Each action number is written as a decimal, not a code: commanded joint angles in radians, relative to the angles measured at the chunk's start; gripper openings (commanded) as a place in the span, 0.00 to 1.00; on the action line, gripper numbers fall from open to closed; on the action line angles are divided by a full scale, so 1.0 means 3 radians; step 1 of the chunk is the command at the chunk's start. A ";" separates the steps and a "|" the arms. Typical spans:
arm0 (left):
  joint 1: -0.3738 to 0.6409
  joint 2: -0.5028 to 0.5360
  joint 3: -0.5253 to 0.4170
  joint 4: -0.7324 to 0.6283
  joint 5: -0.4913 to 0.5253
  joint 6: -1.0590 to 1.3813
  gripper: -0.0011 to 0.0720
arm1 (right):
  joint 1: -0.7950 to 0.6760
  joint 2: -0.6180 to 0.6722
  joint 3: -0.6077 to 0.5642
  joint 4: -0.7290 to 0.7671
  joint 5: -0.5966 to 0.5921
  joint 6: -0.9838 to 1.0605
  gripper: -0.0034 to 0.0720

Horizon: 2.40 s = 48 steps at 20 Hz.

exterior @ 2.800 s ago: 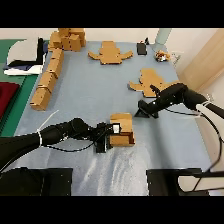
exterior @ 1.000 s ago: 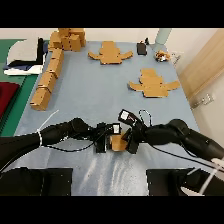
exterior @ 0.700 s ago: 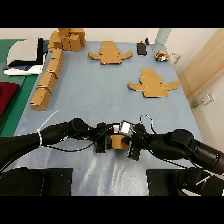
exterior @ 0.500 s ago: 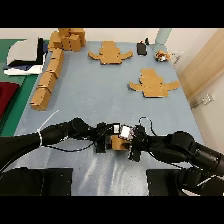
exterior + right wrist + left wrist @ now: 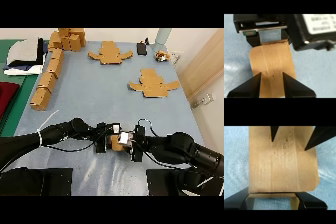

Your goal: Fold the box.

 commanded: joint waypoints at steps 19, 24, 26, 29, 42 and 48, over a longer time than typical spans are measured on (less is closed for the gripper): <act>-0.0001 0.0001 0.0004 0.0000 0.0001 0.0000 0.55 | 0.0908 -0.0394 -0.0084 -0.1986 0.0085 0.1377 0.61; -0.0001 0.0001 0.0004 0.0000 0.0001 0.0000 0.55 | 0.0909 -0.0378 -0.0078 -0.2229 0.0084 0.1486 0.42; -0.0001 0.0001 0.0004 0.0000 0.0001 0.0000 0.55 | 0.0909 -0.0371 -0.0076 -0.2225 0.0080 0.1488 0.42; -0.0001 0.0001 0.0004 0.0000 0.0001 0.0000 0.55 | 0.0909 -0.0371 -0.0074 -0.2220 0.0080 0.1488 0.33; -0.0001 0.0001 0.0004 0.0000 0.0000 0.0000 0.55 | 0.0909 -0.0102 -0.0070 -0.2214 0.0078 0.1486 0.33; -0.0001 0.0001 0.0004 0.0000 0.0001 0.0000 0.55 | 0.0909 -0.0034 -0.0070 -0.2211 0.0065 0.1486 0.33</act>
